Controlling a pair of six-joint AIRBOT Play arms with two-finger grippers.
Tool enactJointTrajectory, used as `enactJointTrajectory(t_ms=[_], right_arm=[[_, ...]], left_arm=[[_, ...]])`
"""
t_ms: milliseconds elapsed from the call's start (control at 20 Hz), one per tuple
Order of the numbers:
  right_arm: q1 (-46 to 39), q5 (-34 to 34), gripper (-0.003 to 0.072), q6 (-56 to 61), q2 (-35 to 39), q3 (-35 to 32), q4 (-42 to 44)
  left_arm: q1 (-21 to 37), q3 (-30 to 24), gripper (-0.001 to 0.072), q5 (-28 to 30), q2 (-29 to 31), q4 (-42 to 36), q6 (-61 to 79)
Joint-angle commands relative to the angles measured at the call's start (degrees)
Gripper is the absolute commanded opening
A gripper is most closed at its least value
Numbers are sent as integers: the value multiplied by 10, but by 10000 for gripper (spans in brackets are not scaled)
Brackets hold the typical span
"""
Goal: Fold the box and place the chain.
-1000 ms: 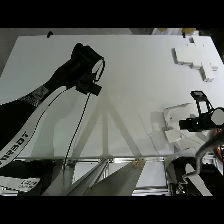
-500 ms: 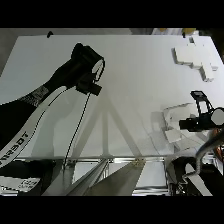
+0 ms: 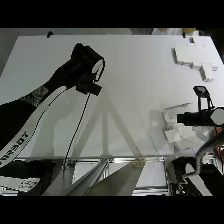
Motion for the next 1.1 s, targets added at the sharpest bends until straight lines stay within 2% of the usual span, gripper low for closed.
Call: enactJointTrajectory(t_ms=[0, 50, 150, 300, 350, 400, 450, 600, 700, 750, 800, 900, 1050], right_arm=[[0, -56, 13, 5, 0, 8, 90], [0, -45, 15, -17, 0, 23, 92], [0, 13, 15, -37, 0, 71, 36], [0, 109, 22, -18, 0, 128, -145], [0, 129, 136, -8, 0, 128, -205], [0, 150, 353, -8, -1, 128, -254], [0, 155, 472, -8, -1, 128, -287], [0, 139, 480, -13, -5, 127, -312], [-5, 156, 483, -20, -24, 125, -313], [-19, 165, 499, -23, -38, 121, -312], [-37, 166, 584, -23, -50, 116, -312], [-83, 166, 594, -24, -76, 115, -303], [-113, 125, 594, -44, -94, 115, -270]], left_arm=[[0, 0, 12, 0, 0, 0, 0], [0, 0, 11, 0, 0, 0, 0], [0, 0, 11, 0, 0, 0, 0], [0, 0, 12, 0, 0, 0, 0], [0, 0, 12, 0, 0, 0, 0], [0, 0, 11, 0, 0, 0, 0], [0, 0, 11, 0, 0, 0, 0], [0, 0, 11, 0, 0, 0, 0], [0, 0, 11, 0, 0, 0, 0], [0, 0, 11, 0, 0, 0, 0], [0, 0, 12, 0, 0, 0, 0], [0, 0, 12, 0, 0, 0, 0], [0, 0, 11, 0, 0, 0, 0]])
